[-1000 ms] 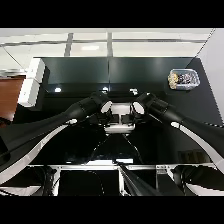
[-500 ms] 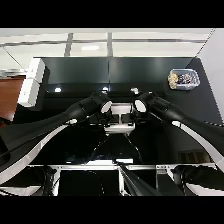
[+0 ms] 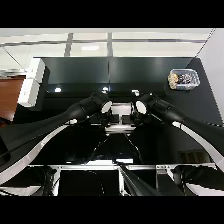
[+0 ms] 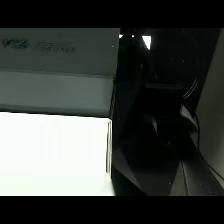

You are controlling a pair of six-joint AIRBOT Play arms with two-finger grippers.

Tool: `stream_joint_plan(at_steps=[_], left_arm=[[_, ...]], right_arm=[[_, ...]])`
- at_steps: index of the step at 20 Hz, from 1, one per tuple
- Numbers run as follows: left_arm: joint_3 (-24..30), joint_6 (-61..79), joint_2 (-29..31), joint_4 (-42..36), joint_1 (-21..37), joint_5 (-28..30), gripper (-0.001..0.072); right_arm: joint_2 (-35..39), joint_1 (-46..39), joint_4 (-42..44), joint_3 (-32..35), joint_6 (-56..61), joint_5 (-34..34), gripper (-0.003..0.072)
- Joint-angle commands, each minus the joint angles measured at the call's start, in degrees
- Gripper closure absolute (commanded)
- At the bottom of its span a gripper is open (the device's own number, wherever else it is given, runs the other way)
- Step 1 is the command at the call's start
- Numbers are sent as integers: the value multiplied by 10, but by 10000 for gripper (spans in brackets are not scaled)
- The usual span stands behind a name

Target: Fold the box and place the chain.

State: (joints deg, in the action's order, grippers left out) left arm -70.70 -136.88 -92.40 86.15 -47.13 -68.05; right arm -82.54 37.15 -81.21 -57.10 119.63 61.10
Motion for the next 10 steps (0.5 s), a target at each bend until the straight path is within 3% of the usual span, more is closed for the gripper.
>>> stream_joint_plan(at_steps=[1, 3, 7, 10], left_arm=[[0, 2, 0, 1, 0, 0, 679], [0, 2, 0, 1, 0, -1, 679], [0, 2, 0, 1, 0, -1, 679], [0, 2, 0, 2, 0, 0, 679]], right_arm=[[1, 0, 1, 1, -1, -8, 664], [5, -5, -1, 1, -1, 0, 346], [47, -18, -13, -2, -38, 26, 347], [124, -24, -16, -12, -86, 50, 347]])
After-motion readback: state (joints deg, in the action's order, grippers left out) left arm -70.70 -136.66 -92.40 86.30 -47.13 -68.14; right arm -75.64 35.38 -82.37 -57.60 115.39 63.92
